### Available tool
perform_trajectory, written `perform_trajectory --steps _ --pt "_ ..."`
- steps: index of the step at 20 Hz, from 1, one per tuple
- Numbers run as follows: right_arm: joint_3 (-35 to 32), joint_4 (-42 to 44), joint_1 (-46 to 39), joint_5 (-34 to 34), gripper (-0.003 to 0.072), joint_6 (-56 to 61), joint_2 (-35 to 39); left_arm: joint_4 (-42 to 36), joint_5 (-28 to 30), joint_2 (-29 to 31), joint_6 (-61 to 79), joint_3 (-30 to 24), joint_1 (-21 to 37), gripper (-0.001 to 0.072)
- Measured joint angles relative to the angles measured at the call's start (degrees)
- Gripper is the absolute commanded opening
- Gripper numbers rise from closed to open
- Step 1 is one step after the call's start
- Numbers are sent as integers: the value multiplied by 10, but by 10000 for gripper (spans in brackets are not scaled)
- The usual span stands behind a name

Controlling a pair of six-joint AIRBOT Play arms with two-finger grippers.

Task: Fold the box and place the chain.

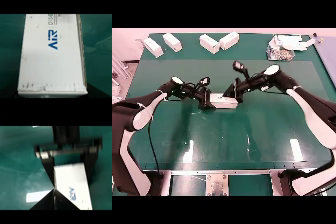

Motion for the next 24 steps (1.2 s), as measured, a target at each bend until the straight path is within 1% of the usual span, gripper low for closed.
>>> perform_trajectory --steps 3,7,11,12,13,14,17,20,22,24 --pt "-2 -4 -4 -21 6 40 72 0 0 0 1 0 0 568" --pt "-48 -28 -17 -87 6 99 164 -1 0 0 2 0 0 569" --pt "-107 -38 -38 -123 6 134 217 -11 0 0 2 0 0 568" --pt "-119 -40 -42 -128 6 137 222 -13 0 0 3 0 0 547" --pt "-131 -39 -46 -133 7 141 228 -16 0 0 3 0 0 300" --pt "-141 -39 -48 -139 7 144 231 -23 0 0 2 0 0 28" --pt "-160 -40 -55 -147 7 150 238 -31 1 8 -11 1 6 15" --pt "-168 -40 -67 -152 7 163 245 -38 5 32 -52 0 19 13" --pt "-170 -41 -79 -154 7 174 252 -41 23 62 -81 -10 30 13" --pt "-172 -39 -91 -156 7 184 259 -42 57 108 -103 -37 40 13"
